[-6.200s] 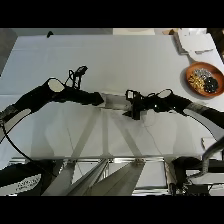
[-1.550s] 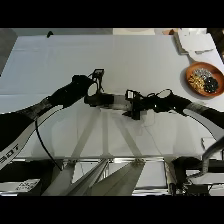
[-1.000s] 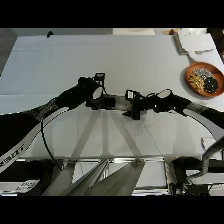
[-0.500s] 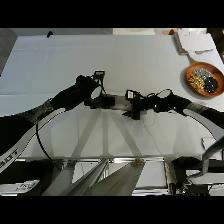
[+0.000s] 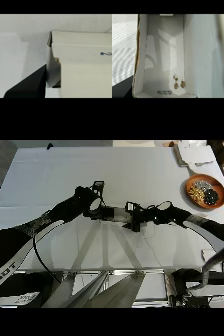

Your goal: Fold the box and place the chain.

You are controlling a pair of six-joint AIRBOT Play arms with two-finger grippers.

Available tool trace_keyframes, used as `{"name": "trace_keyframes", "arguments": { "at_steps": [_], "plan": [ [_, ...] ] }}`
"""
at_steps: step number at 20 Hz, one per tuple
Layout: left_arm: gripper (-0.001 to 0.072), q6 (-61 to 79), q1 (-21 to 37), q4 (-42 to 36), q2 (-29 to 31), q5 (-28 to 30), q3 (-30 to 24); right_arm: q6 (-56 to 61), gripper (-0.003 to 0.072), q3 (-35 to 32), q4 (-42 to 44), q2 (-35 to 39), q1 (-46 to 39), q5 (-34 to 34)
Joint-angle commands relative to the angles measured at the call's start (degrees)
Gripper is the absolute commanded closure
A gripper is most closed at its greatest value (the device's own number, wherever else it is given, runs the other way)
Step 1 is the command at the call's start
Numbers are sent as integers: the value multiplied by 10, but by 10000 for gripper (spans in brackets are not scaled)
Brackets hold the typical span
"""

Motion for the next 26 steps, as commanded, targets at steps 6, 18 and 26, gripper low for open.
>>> {"name": "trace_keyframes", "arguments": {
  "at_steps": [6, 18, 26],
  "plan": [
    [443, -28, -1, 20, -26, 3, 1, 0, 298, 0, 0, 0, 0, 0],
    [522, -30, -20, 20, -42, 72, 1, 0, 298, 0, 0, 0, 0, 0],
    [700, -30, -26, 20, -42, 26, 1, 0, 298, 0, 0, 0, 0, 0]
  ]
}}
